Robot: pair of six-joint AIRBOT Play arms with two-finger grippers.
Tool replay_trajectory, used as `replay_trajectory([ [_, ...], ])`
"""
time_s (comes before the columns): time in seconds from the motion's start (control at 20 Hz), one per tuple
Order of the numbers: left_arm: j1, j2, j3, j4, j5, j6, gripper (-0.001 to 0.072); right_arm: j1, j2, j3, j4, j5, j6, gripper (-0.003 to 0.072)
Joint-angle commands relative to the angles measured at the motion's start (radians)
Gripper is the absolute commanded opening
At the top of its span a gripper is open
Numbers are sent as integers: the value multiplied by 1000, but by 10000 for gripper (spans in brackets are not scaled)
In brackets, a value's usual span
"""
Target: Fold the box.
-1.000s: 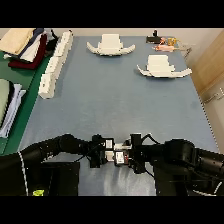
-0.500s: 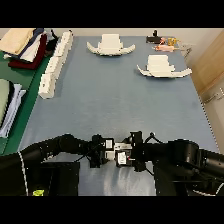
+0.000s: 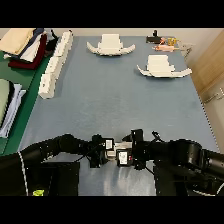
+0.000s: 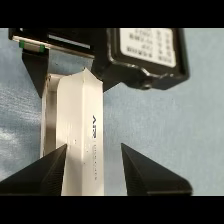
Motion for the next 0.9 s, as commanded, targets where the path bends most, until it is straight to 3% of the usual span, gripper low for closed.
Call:
replay_trajectory([
  [0.0, -1, 0, 0, 0, 0, 0, 532, 1, -25, -1, -2, 2, 0, 417],
  [0.05, -1, 0, 0, 0, 0, 0, 532, 1, -36, -1, 13, 1, 0, 322],
  [0.1, -1, 0, 0, 0, 0, 0, 531, 1, -45, -1, 39, 1, -1, 313],
  [0.4, -1, 0, 0, 0, 0, 0, 531, 2, -50, 0, 191, -39, -39, 313],
  [0.85, -1, 0, 0, 0, 0, 0, 532, 5, -46, 0, 216, -53, -39, 313],
])
